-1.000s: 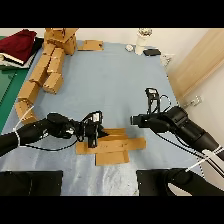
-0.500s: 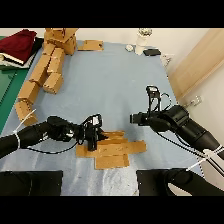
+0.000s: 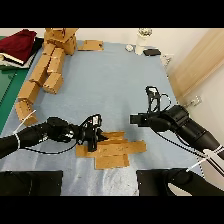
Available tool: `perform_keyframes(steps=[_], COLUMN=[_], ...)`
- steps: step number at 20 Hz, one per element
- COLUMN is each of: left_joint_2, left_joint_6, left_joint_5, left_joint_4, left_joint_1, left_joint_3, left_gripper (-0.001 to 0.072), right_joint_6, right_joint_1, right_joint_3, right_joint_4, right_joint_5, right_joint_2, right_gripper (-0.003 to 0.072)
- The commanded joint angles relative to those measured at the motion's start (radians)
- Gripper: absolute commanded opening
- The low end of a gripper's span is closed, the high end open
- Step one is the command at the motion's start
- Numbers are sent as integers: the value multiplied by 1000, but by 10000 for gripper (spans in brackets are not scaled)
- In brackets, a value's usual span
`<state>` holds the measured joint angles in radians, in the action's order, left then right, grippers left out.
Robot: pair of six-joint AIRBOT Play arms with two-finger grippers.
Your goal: Fold the box.
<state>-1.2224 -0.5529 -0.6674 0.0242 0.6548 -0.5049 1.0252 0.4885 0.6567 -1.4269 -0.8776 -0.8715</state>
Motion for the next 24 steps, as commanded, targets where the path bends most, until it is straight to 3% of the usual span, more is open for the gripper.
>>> perform_keyframes(steps=[1,7,9,12,15,17,18,24], left_joint_2=[0,0,0,0,0,0,0,0], left_joint_6=[3,3,3,3,3,3,3,3], left_joint_5=[3,3,3,3,3,4,4,3], left_joint_4=[-1,-1,-1,-1,-1,-1,-1,-1], left_joint_1=[0,0,0,0,0,0,0,0], left_joint_3=[0,0,0,0,0,0,0,0], left_gripper=[13,13,14,13,13,13,13,13], right_joint_6=[91,72,72,93,138,189,194,217], right_joint_1=[11,241,372,635,931,1041,1064,1065], right_joint_3=[1,0,-3,-50,-173,-240,-260,-268], right_joint_4=[-84,-155,-192,-112,84,124,142,293], right_joint_5=[-57,-391,-436,-367,-178,-135,-136,-121], right_joint_2=[7,147,193,231,239,207,182,63], right_gripper=[3,3,3,3,28,554,596,596])
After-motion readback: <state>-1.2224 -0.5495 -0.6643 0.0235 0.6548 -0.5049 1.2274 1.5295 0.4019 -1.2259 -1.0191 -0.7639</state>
